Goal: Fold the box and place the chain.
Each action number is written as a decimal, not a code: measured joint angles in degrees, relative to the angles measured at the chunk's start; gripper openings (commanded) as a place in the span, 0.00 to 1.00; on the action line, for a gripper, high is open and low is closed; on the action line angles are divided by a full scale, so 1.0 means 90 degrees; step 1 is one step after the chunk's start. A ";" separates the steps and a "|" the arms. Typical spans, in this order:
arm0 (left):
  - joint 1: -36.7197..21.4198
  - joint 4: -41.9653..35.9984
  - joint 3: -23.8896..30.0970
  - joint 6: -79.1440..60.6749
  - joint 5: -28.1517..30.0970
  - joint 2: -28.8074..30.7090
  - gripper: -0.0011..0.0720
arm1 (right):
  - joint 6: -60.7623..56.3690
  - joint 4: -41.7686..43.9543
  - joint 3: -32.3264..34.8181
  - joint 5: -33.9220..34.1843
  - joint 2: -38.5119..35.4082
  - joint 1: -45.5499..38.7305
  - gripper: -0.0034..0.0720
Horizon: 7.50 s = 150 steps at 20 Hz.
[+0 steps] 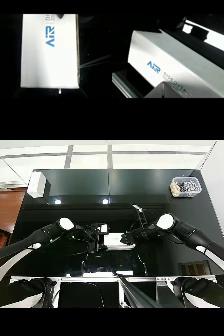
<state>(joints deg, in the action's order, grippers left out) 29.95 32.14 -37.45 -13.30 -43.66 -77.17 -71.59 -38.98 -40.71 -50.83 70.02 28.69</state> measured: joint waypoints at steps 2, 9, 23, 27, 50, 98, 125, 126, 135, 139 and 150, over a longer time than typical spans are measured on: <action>0.0000 -0.0002 0.0000 0.0000 0.0002 0.0000 0.49 | 0.0075 -0.0005 0.0000 -0.0034 -0.0002 0.0000 0.06; 0.0000 -0.0002 -0.0002 0.0015 -0.0012 0.0000 0.49 | 0.0170 -0.0250 -0.0272 -0.0799 -0.0925 -0.0539 0.06; 0.0044 0.1851 -0.1610 0.2824 -0.1464 0.0782 0.99 | -0.0508 -0.1610 -0.0500 -0.2176 -0.3458 -0.3264 0.06; 0.0369 0.1955 -0.2254 0.3342 -0.1491 0.0537 0.99 | -0.0585 -0.2001 -0.0500 -0.2016 -0.3517 -0.3524 0.06; 0.1027 0.1530 -0.2994 0.4291 -0.1054 -0.1039 0.99 | -0.0636 -0.2227 -0.0498 -0.1724 -0.3536 -0.3621 0.06; -0.0476 0.6574 -0.4573 0.9241 -0.3942 0.0563 0.39 | -0.0639 -0.2227 -0.0493 -0.1746 -0.3534 -0.3621 0.06; -0.5982 0.4959 -0.4983 0.9430 -0.2783 -0.1503 0.39 | -0.0721 -0.2365 -0.0493 -0.1307 -0.3509 -0.3621 0.06; -0.6020 0.4915 -0.4993 0.9357 -0.2730 -0.1530 0.39 | -0.0741 -0.2365 -0.0493 -0.1299 -0.3509 -0.3621 0.06; -0.6101 0.4656 -0.5005 0.9012 -0.2620 -0.1914 0.39 | -0.0884 -0.2368 -0.0493 -0.1222 -0.3502 -0.3621 0.06; -0.6103 0.4721 -0.5020 0.8971 -0.2460 -0.1991 0.39 | -0.0896 -0.2368 -0.0493 -0.1222 -0.3502 -0.3621 0.06; -0.6103 0.4755 -0.5025 0.8966 -0.2030 -0.2084 0.39 | -0.1010 -0.2368 -0.0493 -0.1212 -0.3502 -0.3621 0.06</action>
<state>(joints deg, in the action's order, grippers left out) -24.97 74.94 -82.67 67.40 -61.93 -95.92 -80.68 -60.29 -45.15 -61.73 38.50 -3.90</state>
